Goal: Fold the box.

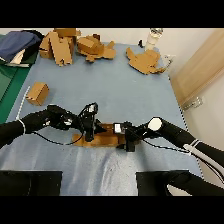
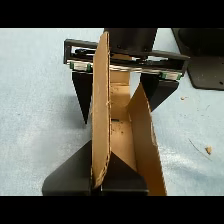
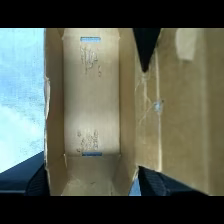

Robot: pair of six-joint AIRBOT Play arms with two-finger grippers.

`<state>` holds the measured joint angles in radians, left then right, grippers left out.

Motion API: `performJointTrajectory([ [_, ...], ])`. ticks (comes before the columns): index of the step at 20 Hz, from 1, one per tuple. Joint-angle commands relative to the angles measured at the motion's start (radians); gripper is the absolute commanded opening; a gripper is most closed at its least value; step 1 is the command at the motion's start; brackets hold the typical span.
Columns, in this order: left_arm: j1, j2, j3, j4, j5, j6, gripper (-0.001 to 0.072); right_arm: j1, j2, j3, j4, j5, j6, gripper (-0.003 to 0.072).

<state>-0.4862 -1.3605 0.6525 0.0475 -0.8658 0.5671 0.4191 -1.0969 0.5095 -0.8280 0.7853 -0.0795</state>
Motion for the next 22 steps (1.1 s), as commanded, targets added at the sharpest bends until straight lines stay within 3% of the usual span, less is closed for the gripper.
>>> performJointTrajectory([
  [1, 0.000, 0.000, 0.001, 0.000, 0.000, 0.000, 0.0011, 0.001, -0.001, 0.000, -0.001, 0.012, 0.000, 0.0707],
  [13, 0.000, 0.000, 0.001, 0.000, 0.000, 0.000, 0.0011, 0.001, -0.018, 0.000, -0.002, 0.007, 0.000, 0.0704],
  [14, 0.000, 0.000, 0.001, 0.000, 0.000, 0.000, 0.0011, 0.001, -0.019, 0.000, -0.002, 0.000, 0.000, 0.0688],
  [15, 0.000, 0.000, 0.001, 0.000, 0.000, 0.000, 0.0011, 0.001, -0.019, 0.000, -0.002, -0.001, 0.000, 0.0578],
  [16, 0.000, 0.000, 0.001, 0.000, 0.000, 0.000, 0.0011, 0.001, -0.019, 0.000, -0.002, 0.000, 0.000, 0.0516],
  [22, 0.000, 0.000, 0.001, -0.003, 0.000, 0.000, 0.0010, 0.001, -0.019, 0.000, -0.005, 0.000, 0.000, 0.0536],
])
